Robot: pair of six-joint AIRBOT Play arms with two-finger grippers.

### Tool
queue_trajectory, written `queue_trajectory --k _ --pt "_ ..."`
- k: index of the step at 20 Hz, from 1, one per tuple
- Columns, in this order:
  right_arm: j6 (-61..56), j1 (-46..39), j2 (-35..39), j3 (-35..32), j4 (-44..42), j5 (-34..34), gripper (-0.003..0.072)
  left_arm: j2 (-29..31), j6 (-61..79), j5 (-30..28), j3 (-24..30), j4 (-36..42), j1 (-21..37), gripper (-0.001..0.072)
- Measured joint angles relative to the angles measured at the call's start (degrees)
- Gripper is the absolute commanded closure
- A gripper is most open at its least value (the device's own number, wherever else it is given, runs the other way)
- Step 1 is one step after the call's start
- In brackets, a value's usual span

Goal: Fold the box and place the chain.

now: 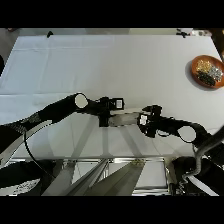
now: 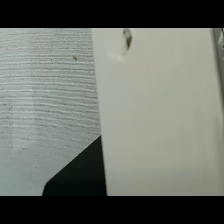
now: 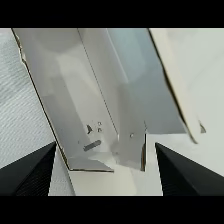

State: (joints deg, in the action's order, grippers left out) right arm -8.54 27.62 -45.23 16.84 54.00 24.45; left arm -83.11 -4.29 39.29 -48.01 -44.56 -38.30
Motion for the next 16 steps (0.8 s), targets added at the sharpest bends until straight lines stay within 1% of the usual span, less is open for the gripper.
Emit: queue_trajectory --k 3,8,10,13,16 --pt "6.3 -1.0 -0.9 0.0 -3.8 0.0 -0.0015 0.0 0.0 0.0 0.0 0.0 0.0 0.0697" --pt "16.7 -6.5 -2.2 0.0 -10.9 1.8 -0.0014 0.0 0.0 0.0 0.0 0.0 0.0 0.0697" --pt "22.2 -7.7 -2.4 0.0 -15.1 3.2 0.0003 0.0 0.0 0.0 0.0 0.0 0.0 0.0697" --pt "31.5 -8.5 -3.5 0.0 -22.4 5.5 0.0004 0.0 0.0 0.0 0.0 0.0 0.0 0.0697" --pt "36.7 -8.9 -5.1 0.0 -26.4 6.3 0.0023 0.0 0.0 0.0 0.0 0.0 0.0 0.0697"
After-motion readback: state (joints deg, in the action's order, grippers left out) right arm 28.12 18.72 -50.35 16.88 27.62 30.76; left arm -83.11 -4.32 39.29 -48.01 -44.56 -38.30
